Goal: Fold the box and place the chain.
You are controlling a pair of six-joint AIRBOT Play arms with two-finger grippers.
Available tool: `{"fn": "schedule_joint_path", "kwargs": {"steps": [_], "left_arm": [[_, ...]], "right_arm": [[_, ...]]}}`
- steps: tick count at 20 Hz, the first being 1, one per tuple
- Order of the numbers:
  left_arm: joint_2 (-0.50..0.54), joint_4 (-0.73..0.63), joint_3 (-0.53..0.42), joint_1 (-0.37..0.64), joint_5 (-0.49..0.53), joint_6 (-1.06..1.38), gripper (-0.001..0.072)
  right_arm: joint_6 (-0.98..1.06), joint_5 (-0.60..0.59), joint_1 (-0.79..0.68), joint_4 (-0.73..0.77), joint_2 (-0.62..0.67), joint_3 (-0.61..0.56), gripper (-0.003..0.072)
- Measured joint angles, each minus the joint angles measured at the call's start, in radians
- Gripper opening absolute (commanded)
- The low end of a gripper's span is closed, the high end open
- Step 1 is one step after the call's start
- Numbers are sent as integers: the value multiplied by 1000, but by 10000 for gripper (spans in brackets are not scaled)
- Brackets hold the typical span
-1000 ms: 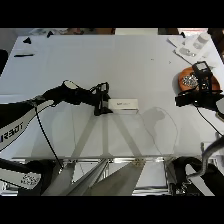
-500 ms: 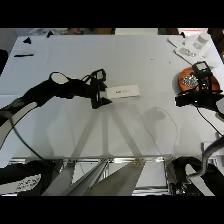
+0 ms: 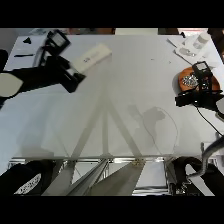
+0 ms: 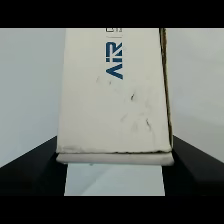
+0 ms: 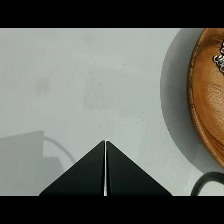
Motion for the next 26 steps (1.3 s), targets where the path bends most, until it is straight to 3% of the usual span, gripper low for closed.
{"fn": "schedule_joint_path", "kwargs": {"steps": [4,9,14,20,25,26], "left_arm": [[80,193,0,123,-33,-237,5],[41,263,0,298,-33,-319,5],[-131,275,0,391,76,-340,6],[-381,269,0,412,236,-346,9],[-525,266,0,414,293,-346,17],[-542,265,0,414,298,-347,47]], "right_arm": [[0,0,0,0,0,0,19],[0,0,0,0,0,0,19],[0,0,0,0,0,0,19],[0,0,0,0,0,0,19],[0,0,0,0,0,0,19],[0,0,0,0,0,0,19]]}}
